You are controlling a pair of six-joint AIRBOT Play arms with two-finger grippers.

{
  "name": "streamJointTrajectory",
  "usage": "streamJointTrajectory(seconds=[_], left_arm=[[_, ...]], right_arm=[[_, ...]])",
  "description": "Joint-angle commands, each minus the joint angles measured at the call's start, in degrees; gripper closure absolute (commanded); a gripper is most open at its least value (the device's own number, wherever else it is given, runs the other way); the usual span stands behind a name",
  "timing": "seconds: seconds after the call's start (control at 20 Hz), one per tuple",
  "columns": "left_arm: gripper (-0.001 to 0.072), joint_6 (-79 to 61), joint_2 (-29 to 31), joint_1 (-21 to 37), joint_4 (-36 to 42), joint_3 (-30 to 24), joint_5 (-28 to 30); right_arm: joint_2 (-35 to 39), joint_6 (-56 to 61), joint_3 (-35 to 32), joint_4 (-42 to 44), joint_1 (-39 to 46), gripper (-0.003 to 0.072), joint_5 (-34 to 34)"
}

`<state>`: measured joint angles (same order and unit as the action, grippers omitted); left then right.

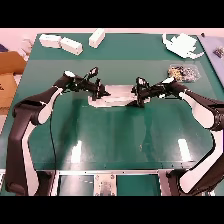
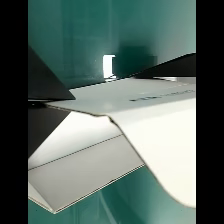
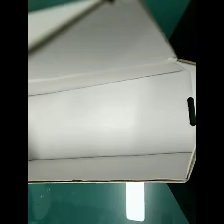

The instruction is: Fold the box and place the chain.

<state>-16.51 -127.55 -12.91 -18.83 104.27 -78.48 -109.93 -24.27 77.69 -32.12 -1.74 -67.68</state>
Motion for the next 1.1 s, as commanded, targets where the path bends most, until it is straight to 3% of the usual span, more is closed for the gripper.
streamJointTrajectory(seconds=[0.0,0.15,0.2,0.35,1.05], left_arm=[[0.0688,0.0,0.0,0.0,0.0,0.0,0.0],[0.0688,0.0,0.0,0.0,0.0,0.0,0.0],[0.0688,0.0,0.0,0.0,0.0,0.0,0.0],[0.0688,0.0,0.0,0.0,0.0,0.0,0.0],[0.0688,0.0,0.0,0.0,0.0,0.0,0.0]], right_arm=[[0.0,0.0,0.0,0.2,-0.1,0.012,-1.0],[0.0,0.0,0.0,0.2,-0.1,0.0147,-1.2],[0.0,0.0,0.0,0.3,-0.1,0.0223,-1.8],[0.0,0.0,0.0,0.4,-0.1,0.0256,-2.3],[0.0,0.0,0.0,0.6,0.0,0.0255,-2.7]])
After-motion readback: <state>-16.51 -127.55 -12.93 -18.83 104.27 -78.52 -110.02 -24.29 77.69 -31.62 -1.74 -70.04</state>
